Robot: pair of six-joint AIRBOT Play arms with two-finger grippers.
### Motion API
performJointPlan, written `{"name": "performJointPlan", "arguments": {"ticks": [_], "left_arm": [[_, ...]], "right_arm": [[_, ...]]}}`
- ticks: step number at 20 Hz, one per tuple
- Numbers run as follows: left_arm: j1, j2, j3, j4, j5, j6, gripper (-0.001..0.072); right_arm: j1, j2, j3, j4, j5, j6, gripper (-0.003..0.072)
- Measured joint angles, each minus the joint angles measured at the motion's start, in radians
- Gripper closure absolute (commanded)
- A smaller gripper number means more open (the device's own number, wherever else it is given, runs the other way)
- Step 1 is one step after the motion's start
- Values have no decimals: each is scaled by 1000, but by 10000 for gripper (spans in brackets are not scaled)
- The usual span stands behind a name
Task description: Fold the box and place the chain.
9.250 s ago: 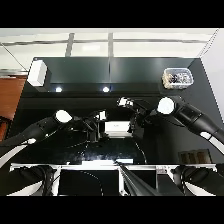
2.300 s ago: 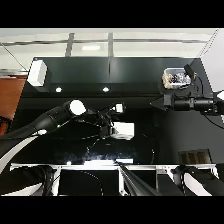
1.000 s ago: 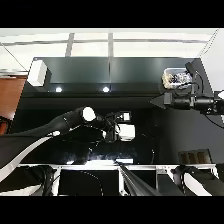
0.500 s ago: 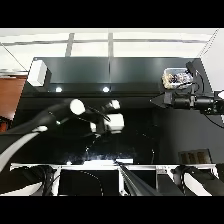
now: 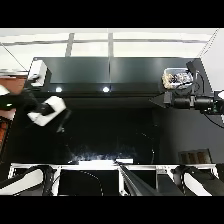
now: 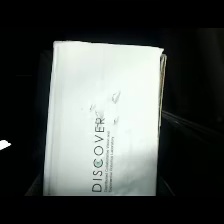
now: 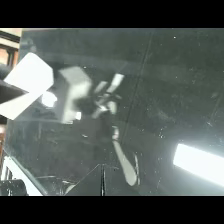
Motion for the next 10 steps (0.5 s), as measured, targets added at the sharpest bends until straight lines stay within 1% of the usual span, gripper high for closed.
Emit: {"name": "performJointPlan", "arguments": {"ticks": [2,4,6,10], "left_arm": [[126,-2,14,-1,69,-11,311],[201,-21,37,-10,153,-13,311],[229,-67,82,-33,206,10,311],[204,-207,213,-54,258,42,309]], "right_arm": [[0,0,0,0,-5,0,664],[0,0,0,0,-15,0,663],[0,0,0,0,-16,2,664],[0,0,0,0,-20,22,663]]}}
